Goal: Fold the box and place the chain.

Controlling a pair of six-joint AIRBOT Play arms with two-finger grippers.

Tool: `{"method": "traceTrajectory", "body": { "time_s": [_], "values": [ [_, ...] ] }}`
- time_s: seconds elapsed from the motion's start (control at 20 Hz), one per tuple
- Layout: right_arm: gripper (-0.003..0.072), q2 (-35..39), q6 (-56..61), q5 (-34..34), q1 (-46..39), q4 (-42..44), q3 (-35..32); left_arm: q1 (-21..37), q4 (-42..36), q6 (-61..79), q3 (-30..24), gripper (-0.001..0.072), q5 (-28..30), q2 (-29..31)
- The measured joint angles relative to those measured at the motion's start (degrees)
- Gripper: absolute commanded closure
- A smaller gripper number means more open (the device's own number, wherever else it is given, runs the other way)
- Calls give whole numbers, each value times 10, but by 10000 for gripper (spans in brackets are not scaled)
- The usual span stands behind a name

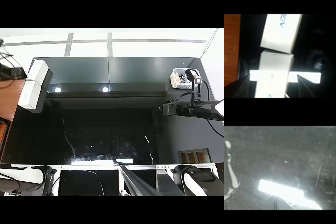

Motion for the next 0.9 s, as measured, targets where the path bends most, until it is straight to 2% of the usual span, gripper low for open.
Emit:
{"method": "traceTrajectory", "body": {
  "time_s": [0.05, 0.2, 0.3, 0.4, 0.55, 0.75, 0.9],
  "values": [
    [667, -4, -3, -11, 10, 1, 0, -5, -9, -13, 25, 686, -30, 0],
    [667, -33, -9, -84, 48, 0, -2, -30, -70, -52, 48, 686, -122, 9],
    [666, -62, -10, -123, 68, -14, -2, -64, -129, -58, 8, 686, -129, 44],
    [666, -86, -12, -143, 79, -28, -2, -115, -159, -58, -73, 685, -93, 106],
    [666, -103, -12, -155, 88, -39, -2, -189, -158, -57, -247, 685, -7, 235],
    [666, -111, -13, -160, 91, -44, -2, -237, -155, -56, -464, 685, 103, 401],
    [666, -113, -13, -162, 92, -46, -2, -249, -153, -56, -556, 685, 153, 477]
  ]
}}
